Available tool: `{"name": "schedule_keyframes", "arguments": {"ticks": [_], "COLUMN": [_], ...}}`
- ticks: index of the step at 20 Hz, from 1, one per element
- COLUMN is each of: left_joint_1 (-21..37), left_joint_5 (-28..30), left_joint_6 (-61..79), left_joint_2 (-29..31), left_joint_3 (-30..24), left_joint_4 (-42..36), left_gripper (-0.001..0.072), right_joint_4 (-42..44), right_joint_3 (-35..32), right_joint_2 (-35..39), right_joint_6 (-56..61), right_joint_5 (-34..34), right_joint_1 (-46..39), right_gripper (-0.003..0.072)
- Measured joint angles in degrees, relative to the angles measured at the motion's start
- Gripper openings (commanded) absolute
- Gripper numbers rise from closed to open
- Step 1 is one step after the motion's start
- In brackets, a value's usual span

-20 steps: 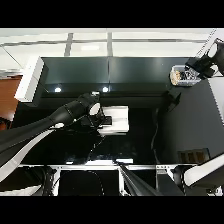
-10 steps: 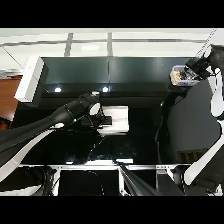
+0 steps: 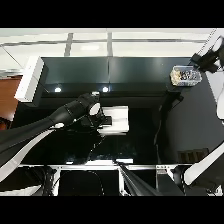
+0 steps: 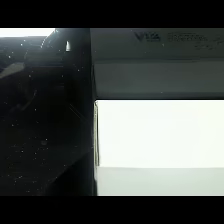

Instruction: Fold the box and place the chain.

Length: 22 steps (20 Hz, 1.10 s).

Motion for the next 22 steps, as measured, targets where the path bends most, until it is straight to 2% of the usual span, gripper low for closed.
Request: {"name": "schedule_keyframes", "arguments": {"ticks": [2,6,13,16,22], "left_joint_1": [0.0,0.0,0.02,0.0,0.0], "left_joint_5": [0.02,0.0,0.0,-0.02,-0.02], "left_joint_6": [0.0,0.0,-0.02,-0.02,-0.04], "left_joint_2": [-0.02,-0.02,-0.02,-0.02,-0.02], "left_joint_3": [0.0,0.0,0.0,0.0,0.0], "left_joint_4": [0.0,0.0,-0.02,0.0,-0.02], "left_gripper": [0.0026,0.0026,0.0026,0.0026,0.0026], "right_joint_4": [0.33,7.19,25.9,32.22,35.78], "right_joint_3": [-0.07,-2.71,-8.59,-9.2,-10.25], "right_joint_2": [4.9,17.29,37.75,44.28,52.5], "right_joint_6": [-6.86,-15.69,-23.37,-25.38,-26.69], "right_joint_5": [2.34,5.01,7.08,7.3,10.91], "right_joint_1": [-0.15,-2.08,-3.5,-2.29,6.69], "right_gripper": [0.001,0.001,0.001,0.0011,0.001]}}
